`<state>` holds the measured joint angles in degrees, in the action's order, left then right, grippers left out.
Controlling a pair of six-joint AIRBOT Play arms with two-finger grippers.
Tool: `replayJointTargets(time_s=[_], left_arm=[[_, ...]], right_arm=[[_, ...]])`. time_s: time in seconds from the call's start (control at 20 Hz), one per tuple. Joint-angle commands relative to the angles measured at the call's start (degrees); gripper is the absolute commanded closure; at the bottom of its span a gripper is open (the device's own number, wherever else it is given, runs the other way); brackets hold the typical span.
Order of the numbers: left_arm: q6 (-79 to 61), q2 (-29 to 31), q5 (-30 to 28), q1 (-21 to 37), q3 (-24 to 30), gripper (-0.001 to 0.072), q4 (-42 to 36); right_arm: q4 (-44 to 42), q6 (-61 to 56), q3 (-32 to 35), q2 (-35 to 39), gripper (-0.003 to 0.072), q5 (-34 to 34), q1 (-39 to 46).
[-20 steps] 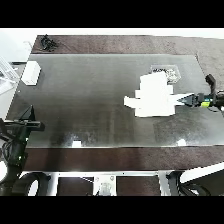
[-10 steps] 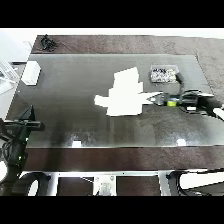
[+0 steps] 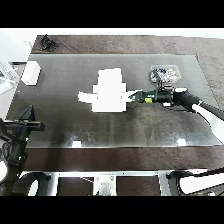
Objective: Fold the box and place the chain.
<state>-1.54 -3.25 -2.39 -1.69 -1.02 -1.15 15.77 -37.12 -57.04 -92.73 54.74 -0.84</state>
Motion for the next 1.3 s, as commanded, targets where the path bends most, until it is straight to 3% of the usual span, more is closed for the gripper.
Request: replayJointTargets(time_s=[0.0, 0.15, 0.2, 0.25, 0.3, 0.35, 0.65, 0.8, 0.95, 1.25], left_arm=[[-0.02, 0.04, 0.00, 0.00, 0.00, 0.0690, 0.00], [-0.02, 0.04, -0.02, 0.00, 0.00, 0.0688, 0.00], [-0.02, 0.04, 0.04, 0.00, -0.02, 0.0621, 0.00], [0.07, 0.04, 0.04, 0.00, 0.00, 0.0295, -0.09], [0.59, 0.04, 0.52, 0.00, -0.02, 0.0131, -0.17], [0.61, 0.04, 0.85, 0.00, -0.13, 0.0187, -0.17], [3.61, -0.66, 6.25, 0.00, -0.13, 0.0172, -0.35], [3.56, -4.72, 7.82, 0.00, -1.29, 0.0171, -0.35], [-0.66, -13.68, 9.22, 0.00, -7.87, 0.0171, -0.31], [-8.44, -45.00, 21.64, 0.00, -28.52, 0.0171, 0.02]], right_arm=[[0.11, -1.49, -1.77, -2.10, 0.0685, -2.34, -1.53], [0.09, -1.92, -3.67, -4.33, 0.0686, -2.19, -2.05], [0.20, -2.40, -4.26, -5.11, 0.0685, -2.16, -2.36], [0.35, -2.40, -4.85, -5.90, 0.0685, -1.73, -2.75], [0.35, -2.34, -5.22, -6.40, 0.0685, -1.57, -3.13], [0.76, -2.34, -5.42, -6.80, 0.0685, -1.60, -3.41], [1.16, -2.34, -5.44, -6.88, 0.0685, -1.64, -3.50], [1.20, -2.29, -5.46, -6.91, 0.0684, -1.64, -3.50], [1.22, -1.66, -5.79, -6.91, 0.0684, -1.64, -3.50], [1.38, -1.68, -6.38, -6.91, 0.0684, -1.62, -3.50]])
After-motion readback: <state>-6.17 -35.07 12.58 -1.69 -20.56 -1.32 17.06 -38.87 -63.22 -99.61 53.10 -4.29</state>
